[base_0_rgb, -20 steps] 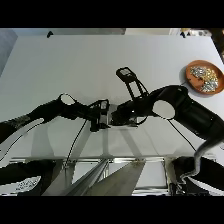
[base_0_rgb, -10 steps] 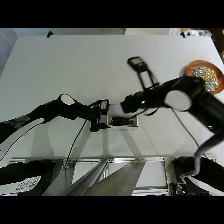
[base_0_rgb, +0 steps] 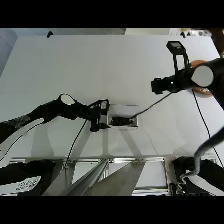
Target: Fold the box and place the chain.
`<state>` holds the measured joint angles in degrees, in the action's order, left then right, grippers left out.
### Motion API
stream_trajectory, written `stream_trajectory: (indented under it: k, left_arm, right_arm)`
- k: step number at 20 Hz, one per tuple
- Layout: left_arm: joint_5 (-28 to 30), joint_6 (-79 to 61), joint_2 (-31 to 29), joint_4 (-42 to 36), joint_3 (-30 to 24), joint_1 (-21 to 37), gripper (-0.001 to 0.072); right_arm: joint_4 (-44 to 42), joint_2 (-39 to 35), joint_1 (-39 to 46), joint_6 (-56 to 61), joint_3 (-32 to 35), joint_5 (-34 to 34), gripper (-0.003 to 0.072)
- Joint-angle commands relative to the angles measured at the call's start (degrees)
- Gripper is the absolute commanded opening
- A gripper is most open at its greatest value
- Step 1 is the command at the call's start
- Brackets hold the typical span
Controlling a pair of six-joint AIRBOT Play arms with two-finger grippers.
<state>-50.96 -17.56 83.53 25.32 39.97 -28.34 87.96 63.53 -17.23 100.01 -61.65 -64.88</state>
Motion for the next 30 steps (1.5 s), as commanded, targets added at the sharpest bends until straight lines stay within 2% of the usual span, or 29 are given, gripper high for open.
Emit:
stream_trajectory:
  k: [1,3,4,6,8,12,25,26,27,28,29,30]
  left_arm:
    - [-0.02,0.00,-0.02,0.02,0.00,0.02,0.0275]
    - [-0.02,0.00,-0.02,0.02,0.00,0.02,0.0275]
    - [-0.04,0.00,-0.02,0.02,0.00,0.02,0.0275]
    - [-0.04,0.00,-0.02,0.02,0.00,0.02,0.0275]
    - [-0.02,0.00,-0.02,0.02,0.00,0.02,0.0275]
    - [-0.04,0.00,-0.02,0.02,0.00,0.02,0.0275]
    - [-0.04,0.00,-0.02,0.02,0.00,0.02,0.0275]
    - [-0.02,0.00,-0.02,0.02,0.00,0.02,0.0275]
    - [-0.02,0.00,-0.02,0.02,0.00,0.02,0.0275]
    - [-0.02,0.00,-0.02,0.02,0.00,0.02,0.0275]
    - [-0.04,0.00,-0.02,0.02,0.00,0.02,0.0275]
    - [-0.04,0.00,-0.02,0.02,0.00,0.02,0.0275]
  right_arm:
    - [0.96,5.31,4.57,-1.31,-0.07,-0.35,0.0441]
    - [0.94,9.20,5.33,-1.27,-0.07,-0.57,0.0427]
    - [1.09,11.13,5.33,-1.25,-0.07,-0.68,0.0387]
    - [1.22,14.91,5.33,-0.83,-0.07,-0.63,0.0373]
    - [2.23,18.34,5.33,-0.57,-0.07,-0.46,0.0325]
    - [3.32,21.99,5.33,1.81,-0.07,-0.52,0.0320]
    - [3.96,25.38,5.33,5.20,-0.07,-0.50,0.0315]
    - [3.93,25.75,5.33,5.18,-0.07,-0.50,0.0292]
    - [3.98,25.83,5.33,5.14,-0.07,-0.31,0.0203]
    - [4.00,25.66,5.33,4.90,-0.07,0.04,0.0059]
    - [4.00,25.35,5.31,4.17,-0.07,0.20,0.0023]
    - [3.96,24.87,5.31,2.95,-0.07,0.17,0.0023]
